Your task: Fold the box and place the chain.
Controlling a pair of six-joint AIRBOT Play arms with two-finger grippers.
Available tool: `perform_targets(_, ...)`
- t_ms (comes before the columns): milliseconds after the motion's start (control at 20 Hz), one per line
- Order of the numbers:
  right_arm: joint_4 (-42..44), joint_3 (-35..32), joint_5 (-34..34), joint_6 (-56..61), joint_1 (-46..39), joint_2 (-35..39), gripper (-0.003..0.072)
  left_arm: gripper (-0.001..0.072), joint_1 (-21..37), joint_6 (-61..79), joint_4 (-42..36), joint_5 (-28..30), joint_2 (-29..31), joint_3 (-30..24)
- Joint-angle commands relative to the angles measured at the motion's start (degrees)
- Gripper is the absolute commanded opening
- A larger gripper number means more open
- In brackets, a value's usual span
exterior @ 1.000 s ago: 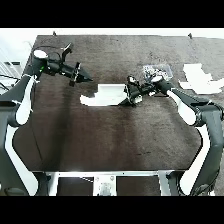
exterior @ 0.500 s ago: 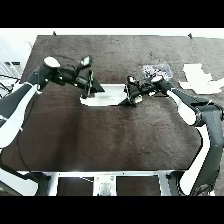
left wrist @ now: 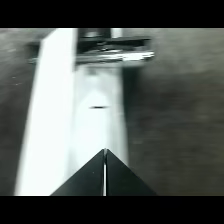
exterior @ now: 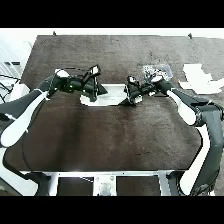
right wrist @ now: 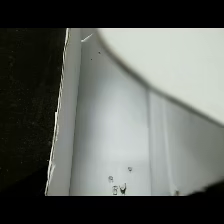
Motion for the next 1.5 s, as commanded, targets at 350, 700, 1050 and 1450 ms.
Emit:
perform_targets(350, 0.02, 0.02, 0.0, 0.02, 0.04, -0.04, 0.0579, 0.0017, 2.84, -1.25, -2.08, 4.85, -7.78, 8.39)
perform_targets(700, 0.02, 0.02, 0.0, 0.02, 0.04, -0.04, 0.0579, 0.0018, 2.8, -3.23, -1.99, 4.2, -11.19, 8.39)
perform_targets(1050, 0.02, 0.02, 0.0, 0.02, 0.04, -0.04, 0.0579, 0.0019, 2.82, -3.28, -1.81, 3.8, -11.08, 8.41)
perform_targets(1450, 0.02, 0.02, 0.0, 0.02, 0.04, -0.04, 0.0579, 0.0019, 5.9, -8.04, 8.33, -6.73, -3.5, 13.27)
